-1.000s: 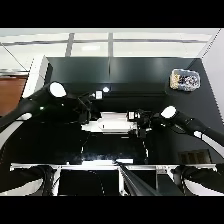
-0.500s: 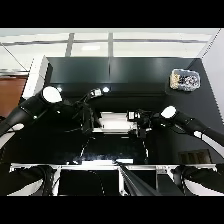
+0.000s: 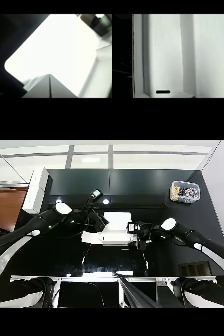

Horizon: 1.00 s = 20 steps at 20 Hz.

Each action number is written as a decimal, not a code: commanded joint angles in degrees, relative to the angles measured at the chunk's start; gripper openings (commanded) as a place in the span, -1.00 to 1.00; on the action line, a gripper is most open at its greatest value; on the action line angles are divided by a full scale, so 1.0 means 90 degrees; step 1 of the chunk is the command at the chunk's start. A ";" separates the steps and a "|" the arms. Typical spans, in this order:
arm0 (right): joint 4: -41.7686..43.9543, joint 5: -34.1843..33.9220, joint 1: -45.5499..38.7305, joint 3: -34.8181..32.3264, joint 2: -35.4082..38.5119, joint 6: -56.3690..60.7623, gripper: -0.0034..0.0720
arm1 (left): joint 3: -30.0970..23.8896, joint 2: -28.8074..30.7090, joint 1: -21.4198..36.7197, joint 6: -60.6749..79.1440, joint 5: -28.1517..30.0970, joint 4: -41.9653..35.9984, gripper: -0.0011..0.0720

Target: Fold the box and place the chain.

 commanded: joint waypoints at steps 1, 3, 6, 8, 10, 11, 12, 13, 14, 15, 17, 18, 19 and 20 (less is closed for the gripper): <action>0.0005 -0.0005 0.0002 0.0002 -0.0005 0.0000 -0.49 | 0.0005 -0.0342 -0.0090 0.0083 -0.0355 0.0270 -0.89; 0.0005 -0.0005 0.0002 0.0002 -0.0005 0.0000 -0.49 | 0.0005 -0.0413 -0.0153 0.0080 -0.0491 0.0665 -0.89; 0.0005 -0.0005 0.0002 0.0002 -0.0005 0.0000 -0.49 | 0.0243 -0.0187 -0.0078 -0.0034 -0.0384 0.1059 -0.89; 0.0005 -0.0005 0.0002 0.0002 -0.0005 0.0000 -0.49 | 0.0372 0.0328 0.0114 -0.0041 -0.0294 0.1166 -0.89; 0.0005 -0.0007 0.0005 0.0002 -0.0005 0.0000 -0.49 | 0.0340 0.0928 0.0396 -0.0131 -0.0512 0.1251 -0.89; 0.0005 -0.0007 0.0002 0.0002 -0.0005 0.0000 -0.49 | 0.0291 0.1190 0.0529 -0.0148 -0.0750 0.1282 -0.89; 0.0005 -0.0007 0.0005 0.0002 -0.0005 0.0002 -0.49 | 0.0214 0.1423 0.0653 -0.0121 -0.1044 0.1282 -0.89; 0.0005 -0.0010 0.0005 0.0002 -0.0005 0.0002 -0.48 | 0.0107 0.1625 0.0755 -0.0056 -0.1365 0.1309 -0.89; 0.0005 -0.0007 0.0005 0.0002 -0.0005 0.0002 -0.49 | -0.0019 0.1763 0.0797 0.0117 -0.1632 0.1455 -0.89; 0.0005 -0.0010 0.0005 0.0002 -0.0005 0.0002 -0.48 | -0.0146 0.1826 0.0787 0.0342 -0.1804 0.1717 -0.88; 0.0002 -0.0007 0.0005 0.0002 -0.0005 0.0002 -0.48 | -0.0478 0.1780 0.0658 0.0862 -0.1736 0.2290 0.22; 0.0005 -0.0010 0.0005 0.0002 -0.0005 0.0000 -0.48 | -0.0663 0.1724 0.0568 0.1207 -0.1413 0.2514 0.95; 0.0002 -0.0007 0.0005 0.0002 -0.0005 0.0000 -0.48 | -0.0833 0.1659 0.0461 0.1455 -0.1022 0.2688 0.96; 0.0005 -0.0007 0.0005 0.0002 -0.0005 0.0000 -0.48 | -0.0937 0.1598 0.0350 0.1790 -0.0750 0.2931 0.96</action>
